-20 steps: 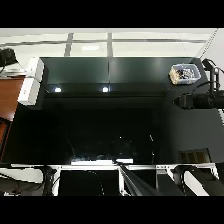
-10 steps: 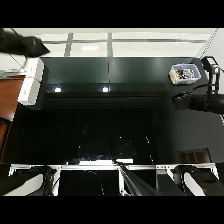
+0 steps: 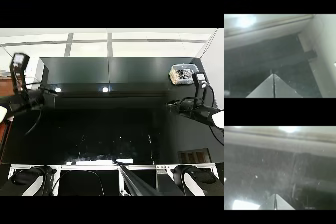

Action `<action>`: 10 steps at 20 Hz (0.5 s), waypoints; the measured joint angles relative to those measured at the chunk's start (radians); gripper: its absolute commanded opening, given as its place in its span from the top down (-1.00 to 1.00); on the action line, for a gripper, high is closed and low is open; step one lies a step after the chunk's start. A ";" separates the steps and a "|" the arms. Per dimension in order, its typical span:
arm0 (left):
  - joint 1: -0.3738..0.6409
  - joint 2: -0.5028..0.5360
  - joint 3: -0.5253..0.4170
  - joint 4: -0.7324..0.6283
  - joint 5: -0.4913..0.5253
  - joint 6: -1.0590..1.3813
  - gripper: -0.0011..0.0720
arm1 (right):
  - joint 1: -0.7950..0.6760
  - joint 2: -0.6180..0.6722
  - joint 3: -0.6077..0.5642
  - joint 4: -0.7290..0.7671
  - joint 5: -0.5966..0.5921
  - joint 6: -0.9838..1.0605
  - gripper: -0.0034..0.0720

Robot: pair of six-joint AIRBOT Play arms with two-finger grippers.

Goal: Fold the box and place the chain.

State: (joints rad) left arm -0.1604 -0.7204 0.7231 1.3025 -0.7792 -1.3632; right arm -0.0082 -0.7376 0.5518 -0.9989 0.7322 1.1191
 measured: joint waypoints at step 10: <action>0.003 0.019 -0.077 -0.005 0.036 -0.010 0.91 | 0.002 0.000 -0.016 0.000 0.046 0.000 0.87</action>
State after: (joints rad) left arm -0.1570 -0.7013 0.6464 1.2976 -0.7429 -1.3731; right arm -0.0063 -0.7376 0.5358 -0.9993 0.7784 1.1187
